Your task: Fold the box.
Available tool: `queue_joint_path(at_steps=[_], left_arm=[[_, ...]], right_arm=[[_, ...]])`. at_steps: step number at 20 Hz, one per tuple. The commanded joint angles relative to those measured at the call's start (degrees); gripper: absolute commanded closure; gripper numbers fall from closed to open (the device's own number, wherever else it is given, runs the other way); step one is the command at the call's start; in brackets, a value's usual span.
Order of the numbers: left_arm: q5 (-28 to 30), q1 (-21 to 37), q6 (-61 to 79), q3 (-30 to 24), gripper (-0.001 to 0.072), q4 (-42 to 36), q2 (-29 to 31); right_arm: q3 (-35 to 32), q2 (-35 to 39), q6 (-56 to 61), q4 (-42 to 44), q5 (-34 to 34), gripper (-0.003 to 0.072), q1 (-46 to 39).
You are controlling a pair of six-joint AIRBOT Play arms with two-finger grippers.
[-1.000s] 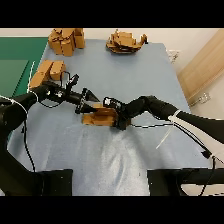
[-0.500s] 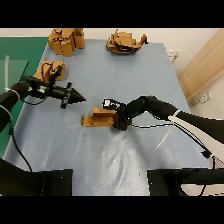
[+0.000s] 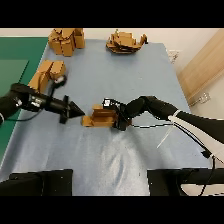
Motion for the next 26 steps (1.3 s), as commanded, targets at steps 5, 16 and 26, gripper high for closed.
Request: queue_joint_path(at_steps=[5, 16, 26], left_arm=[[29.40, -18.21, -2.01, -3.17, 0.0700, -3.54, 4.24], [26.40, -20.33, -11.67, 20.57, 0.0700, 5.11, -20.48], [11.08, -20.33, -15.98, 26.51, 0.0697, 15.98, -25.97]], right_arm=[[0.02, 0.02, -0.09, 0.57, -0.52, 0.0682, -0.02], [0.02, 0.02, -0.17, 0.55, -1.88, 0.0682, 0.07], [0.02, 0.02, -0.15, 0.55, -1.70, 0.0682, 0.07]])
